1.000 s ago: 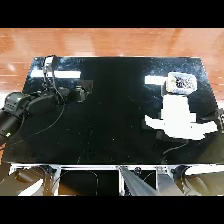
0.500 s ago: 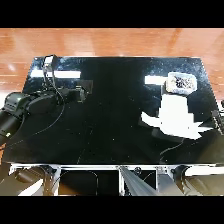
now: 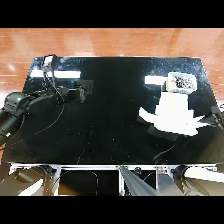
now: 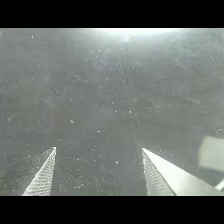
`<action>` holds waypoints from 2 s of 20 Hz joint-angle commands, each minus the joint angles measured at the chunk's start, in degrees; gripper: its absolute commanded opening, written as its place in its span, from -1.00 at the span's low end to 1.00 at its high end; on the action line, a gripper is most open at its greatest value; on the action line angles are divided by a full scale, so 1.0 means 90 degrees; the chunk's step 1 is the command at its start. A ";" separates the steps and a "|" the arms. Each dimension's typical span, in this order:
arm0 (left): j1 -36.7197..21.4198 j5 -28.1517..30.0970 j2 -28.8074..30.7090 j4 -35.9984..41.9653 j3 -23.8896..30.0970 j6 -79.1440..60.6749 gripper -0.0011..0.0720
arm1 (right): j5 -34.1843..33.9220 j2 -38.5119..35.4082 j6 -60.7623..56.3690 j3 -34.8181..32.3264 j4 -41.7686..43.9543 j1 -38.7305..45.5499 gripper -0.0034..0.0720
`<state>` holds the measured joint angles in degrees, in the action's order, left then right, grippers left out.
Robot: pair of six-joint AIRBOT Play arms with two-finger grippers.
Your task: Fold the box and place the chain.
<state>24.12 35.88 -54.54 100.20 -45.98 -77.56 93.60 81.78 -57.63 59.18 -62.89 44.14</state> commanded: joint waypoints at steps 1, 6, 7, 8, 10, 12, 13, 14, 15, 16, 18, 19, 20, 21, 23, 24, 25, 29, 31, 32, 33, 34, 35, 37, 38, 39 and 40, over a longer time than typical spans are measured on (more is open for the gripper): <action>0.0005 -0.0058 -0.0002 -0.0017 -0.0002 -0.0002 0.74 | 0.0024 -0.0775 0.0073 -0.0440 0.0425 -0.0828 -0.84; 0.0005 -0.0056 -0.0090 -0.0056 0.0005 -0.0002 0.74 | -0.0214 -0.1311 0.0015 -0.0724 0.1821 -0.2752 -0.82; 0.0005 -0.0053 -0.0136 -0.0056 0.0005 -0.0002 0.74 | -0.0420 -0.1311 -0.0058 -0.0724 0.1812 -0.3169 -0.82; 0.0005 -0.0053 -0.0199 -0.0056 0.0005 -0.0002 0.74 | -0.0840 -0.1321 -0.0083 -0.0726 0.1795 -0.3621 -0.82; 0.0005 -0.0056 -0.0338 -0.0053 0.0005 -0.0002 0.74 | -0.2021 -0.1370 -0.0342 -0.0726 0.1698 -0.4461 -0.82; 0.0010 -0.0005 -0.0522 -0.0051 0.0005 -0.0002 0.74 | -0.3223 -0.1503 -0.0357 -0.0782 0.1472 -0.5367 -0.82; 0.0010 0.0024 -0.0619 -0.0049 0.0005 -0.0002 0.74 | -0.3745 -0.1625 -0.0396 -0.0860 0.1251 -0.5768 -0.82; 0.0007 0.0049 -0.0716 -0.0044 0.0005 -0.0002 0.74 | -0.4238 -0.1802 -0.0539 -0.0998 0.0886 -0.6166 -0.82; -0.0005 0.0063 -0.0784 -0.0051 0.0005 -0.0002 0.74 | -0.4619 -0.2013 -0.0818 -0.1205 0.0447 -0.6526 -0.82; -0.0070 0.0090 -0.0826 -0.0049 0.0002 0.0000 0.74 | -0.4903 -0.2237 -0.1197 -0.1460 0.0022 -0.6790 -0.82; -0.0316 0.0221 -0.0850 0.0095 0.0005 -0.0002 0.74 | -0.5287 -0.2732 -0.1666 -0.2125 -0.0469 -0.7189 -0.82; -0.0435 0.0355 -0.0882 0.0330 0.0005 -0.0058 0.74 | -0.5423 -0.2939 -0.1778 -0.2443 -0.0491 -0.7305 -0.82; -0.0505 0.0578 -0.0954 0.0702 0.0005 -0.0413 0.74 | -0.5525 -0.3106 -0.1853 -0.2742 -0.0488 -0.7390 -0.82; -0.0512 0.0906 -0.1059 0.1197 0.0005 -0.1081 0.74 | -0.5564 -0.3196 -0.1894 -0.2956 -0.0483 -0.7422 -0.82; -0.0544 0.1537 -0.1333 0.2159 0.0002 -0.2526 0.74 | -0.5493 -0.3211 -0.1906 -0.3135 -0.0396 -0.7419 -0.82; -0.0634 0.1756 -0.1477 0.2608 0.0002 -0.3123 0.74 | -0.5476 -0.3211 -0.1906 -0.3138 -0.0376 -0.7419 -0.82; -0.0767 0.1960 -0.1632 0.3128 0.0002 -0.3723 0.74 | -0.5476 -0.3211 -0.1909 -0.3135 -0.0350 -0.7417 -0.82; -0.1054 0.2499 -0.2200 0.4959 0.0000 -0.6292 0.74 | -0.5452 -0.3211 -0.1909 -0.3135 -0.0158 -0.7417 -0.82; -0.0971 0.2516 -0.2407 0.5049 -0.0005 -0.6632 0.74 | -0.5394 -0.3211 -0.1911 -0.3138 -0.0131 -0.7417 -0.82; -0.0923 0.2487 -0.2480 0.5066 -0.0005 -0.6722 0.74 | -0.5374 -0.3211 -0.1911 -0.3138 -0.0126 -0.7417 -0.82; -0.0852 0.2455 -0.2543 0.5090 -0.0012 -0.6715 0.74 | -0.5372 -0.3211 -0.1911 -0.3138 -0.0119 -0.7417 -0.82; -0.0792 0.2460 -0.2574 0.5085 -0.0039 -0.6720 0.74 | -0.5374 -0.3211 -0.1911 -0.3135 -0.0112 -0.7417 -0.82; -0.0738 0.2426 -0.2586 0.5090 -0.0046 -0.6744 0.74 | -0.5370 -0.3211 -0.1911 -0.3138 -0.0112 -0.7417 -0.82; -0.0607 0.2251 -0.2659 0.5202 -0.0056 -0.6958 0.74 | -0.5362 -0.3211 -0.1911 -0.3138 -0.0063 -0.7417 -0.82; -0.0542 0.2295 -0.2764 0.5209 -0.0117 -0.7055 0.74 | -0.5360 -0.3208 -0.1911 -0.3138 -0.0061 -0.7417 -0.82; -0.0474 0.2305 -0.2892 0.5209 -0.0192 -0.7053 0.74 | -0.5360 -0.3208 -0.1911 -0.3138 -0.0046 -0.7417 -0.82; -0.0401 0.2310 -0.3016 0.5209 -0.0262 -0.7055 0.74 | -0.5365 -0.3208 -0.1911 -0.3138 -0.0041 -0.7417 -0.82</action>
<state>18.96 56.60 -79.42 145.99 -47.20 -138.85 45.28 52.90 -74.81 30.94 -63.59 -22.57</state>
